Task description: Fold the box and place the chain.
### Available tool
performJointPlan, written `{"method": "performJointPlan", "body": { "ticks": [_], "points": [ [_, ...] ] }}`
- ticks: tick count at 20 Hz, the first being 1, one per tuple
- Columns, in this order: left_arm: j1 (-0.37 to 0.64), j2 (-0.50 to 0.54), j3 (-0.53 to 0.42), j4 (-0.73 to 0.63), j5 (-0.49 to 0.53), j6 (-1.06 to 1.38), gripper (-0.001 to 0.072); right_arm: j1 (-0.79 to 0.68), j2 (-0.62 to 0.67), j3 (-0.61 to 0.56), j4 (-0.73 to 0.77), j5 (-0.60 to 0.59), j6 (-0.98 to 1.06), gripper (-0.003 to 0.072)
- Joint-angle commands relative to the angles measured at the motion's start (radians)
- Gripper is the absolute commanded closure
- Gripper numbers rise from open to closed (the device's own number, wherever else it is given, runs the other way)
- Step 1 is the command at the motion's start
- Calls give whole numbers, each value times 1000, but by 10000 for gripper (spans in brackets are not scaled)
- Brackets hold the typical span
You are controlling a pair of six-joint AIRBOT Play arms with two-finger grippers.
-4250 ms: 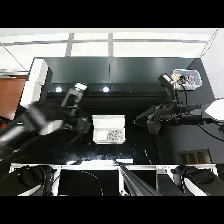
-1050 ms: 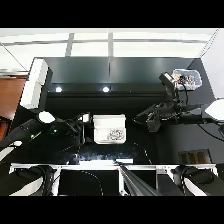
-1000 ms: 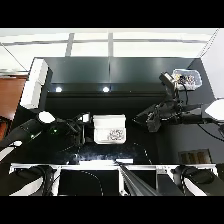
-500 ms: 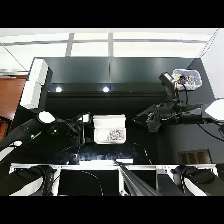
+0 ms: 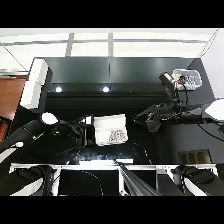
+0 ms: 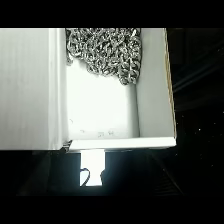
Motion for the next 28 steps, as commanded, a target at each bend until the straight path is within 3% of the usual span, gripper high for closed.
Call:
{"method": "performJointPlan", "body": {
  "ticks": [1, 10, 14, 17, 19, 28],
  "points": [
    [-11, 0, 0, 27, 22, -57, 9, 0, 0, 0, 0, 1, 0, 298],
    [-10, 90, -4, 124, -3, -271, 6, 0, 0, 0, 0, 5, 0, 297],
    [-31, 105, -63, 120, 21, -307, 2, 0, 0, 0, 0, 4, 0, 297],
    [-31, 103, -77, 64, 97, -305, 1, 0, 0, 0, 0, 1, 0, 297],
    [-34, 98, -77, 6, 85, -221, 3, 0, 0, 0, 0, 0, 0, 297],
    [-103, 89, -77, -14, 159, -221, 2, 0, 0, 0, 0, 1, 0, 297]
  ]
}}
